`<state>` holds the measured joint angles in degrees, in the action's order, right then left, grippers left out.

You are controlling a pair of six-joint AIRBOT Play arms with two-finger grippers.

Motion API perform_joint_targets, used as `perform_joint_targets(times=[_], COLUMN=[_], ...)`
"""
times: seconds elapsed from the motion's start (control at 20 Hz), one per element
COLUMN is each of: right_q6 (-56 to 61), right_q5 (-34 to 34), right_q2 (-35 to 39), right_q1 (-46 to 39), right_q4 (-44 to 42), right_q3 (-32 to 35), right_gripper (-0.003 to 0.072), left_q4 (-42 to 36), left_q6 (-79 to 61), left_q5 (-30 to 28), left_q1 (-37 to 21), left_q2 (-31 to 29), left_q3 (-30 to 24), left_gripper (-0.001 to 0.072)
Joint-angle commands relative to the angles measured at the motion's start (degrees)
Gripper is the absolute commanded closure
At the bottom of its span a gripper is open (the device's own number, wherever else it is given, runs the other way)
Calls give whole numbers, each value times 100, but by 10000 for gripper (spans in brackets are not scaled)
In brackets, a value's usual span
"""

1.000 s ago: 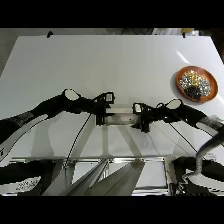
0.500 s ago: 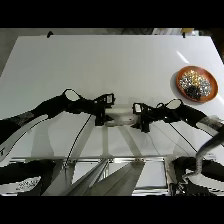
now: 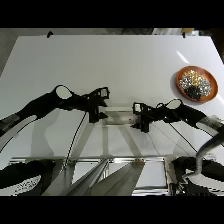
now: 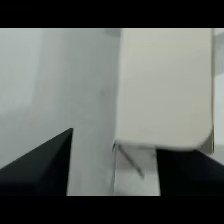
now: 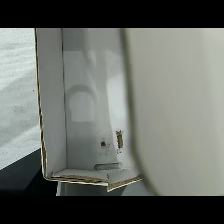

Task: Fold the box and place the chain.

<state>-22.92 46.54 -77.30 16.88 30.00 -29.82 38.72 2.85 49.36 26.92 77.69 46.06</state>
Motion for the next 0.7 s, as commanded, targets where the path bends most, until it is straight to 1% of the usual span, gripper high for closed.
perform_joint_targets(times=[0.0, 0.05, 0.1, 0.15, 0.2, 0.3, 0.35, 0.5, 0.6, 0.65], right_q6=[-7, -4, -7, -7, -4, -7, -7, -7, -7, -7], right_q5=[0, 2, 2, 2, 2, 2, 2, 0, 2, 2], right_q2=[2, 2, 2, 2, 2, 2, 2, 2, 2, 2], right_q1=[7, 7, 7, 7, 7, 7, 7, 7, 7, 7], right_q4=[13, 15, 13, 15, 15, 15, 15, 15, 13, 15], right_q3=[0, 0, 0, 0, 0, 0, 0, 0, 0, 0], right_gripper=[283, 283, 283, 283, 283, 283, 283, 283, 283, 283], left_q4=[1228, 1362, 1475, 1521, 1499, 1436, 1351, 1073, 970, 949], left_q6=[1252, 1386, 1443, 1429, 1429, 1438, 1440, 1541, 1541, 1556], left_q5=[350, 450, 560, 678, 822, 1047, 1115, 1054, 684, 299], left_q1=[-243, -273, -271, -258, -229, -103, 33, 640, 1137, 1360], left_q2=[-697, -942, -1213, -1449, -1681, -1958, -1985, -1810, -1537, -1364], left_q3=[2, 2, 2, 2, 2, 2, 2, 0, 0, 0], left_gripper=[294, 348, 475, 630, 706, 706, 707, 707, 707, 707])
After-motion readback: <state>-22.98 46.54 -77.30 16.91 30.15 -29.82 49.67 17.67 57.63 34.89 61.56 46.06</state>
